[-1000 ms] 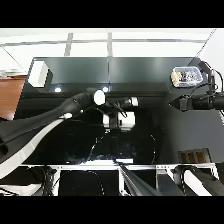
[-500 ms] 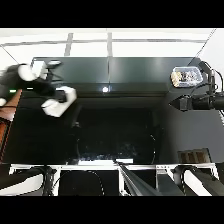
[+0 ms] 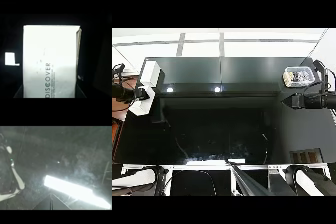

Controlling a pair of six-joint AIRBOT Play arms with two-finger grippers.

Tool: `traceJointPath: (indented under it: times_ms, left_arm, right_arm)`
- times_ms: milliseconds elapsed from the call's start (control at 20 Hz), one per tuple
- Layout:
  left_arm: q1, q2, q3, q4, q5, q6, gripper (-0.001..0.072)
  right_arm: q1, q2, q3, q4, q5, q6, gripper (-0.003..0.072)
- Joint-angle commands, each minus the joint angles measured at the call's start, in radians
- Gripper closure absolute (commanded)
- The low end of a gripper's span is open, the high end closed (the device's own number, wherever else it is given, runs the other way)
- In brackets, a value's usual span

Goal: Fold the box and place the chain.

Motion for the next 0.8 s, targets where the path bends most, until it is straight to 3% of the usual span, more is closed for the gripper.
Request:
traceJointPath:
  times_ms: [0,50,100,150,250,300,400,450,550,650,750]
  left_arm:
    - [0.000,-0.111,0.084,-0.016,0.065,0.058,0.0411]
    - [-0.008,-0.135,0.111,-0.003,0.065,0.058,0.0390]
    - [-0.016,-0.146,0.133,0.018,0.069,0.058,0.0152]
    - [-0.024,-0.146,0.156,0.058,0.065,0.053,-0.0003]
    - [-0.043,-0.128,0.251,0.212,-0.005,-0.055,-0.0003]
    - [-0.050,-0.113,0.322,0.280,-0.051,-0.158,-0.0003]
    - [-0.051,-0.085,0.456,0.278,-0.161,-0.299,0.0001]
    - [-0.051,-0.069,0.503,0.243,-0.215,-0.348,0.0068]
    - [-0.060,-0.007,0.508,0.127,-0.277,-0.359,0.0688]
    - [-0.102,0.103,0.396,0.000,-0.240,-0.306,0.0682]
    - [-0.187,0.284,0.137,-0.040,-0.074,-0.231,0.0682]
  right_arm:
    - [0.000,0.000,0.000,0.005,-0.048,0.032,0.0668]
    - [0.000,0.000,0.000,0.009,-0.058,0.032,0.0669]
    - [0.000,0.000,0.000,0.009,-0.062,0.032,0.0669]
    - [0.000,0.000,0.000,0.009,-0.064,0.032,0.0669]
    - [0.012,0.000,0.000,0.019,-0.097,0.034,0.0668]
    - [0.024,0.000,0.001,0.096,-0.146,0.037,0.0668]
    - [0.075,0.000,0.005,0.274,-0.299,-0.048,0.0669]
    - [0.120,-0.003,0.008,0.269,-0.387,-0.087,0.0669]
    - [0.203,-0.016,0.008,0.193,-0.513,-0.089,0.0669]
    - [0.264,-0.035,0.008,0.033,-0.566,-0.089,0.0669]
    - [0.288,-0.062,0.001,-0.164,-0.573,-0.053,0.0669]
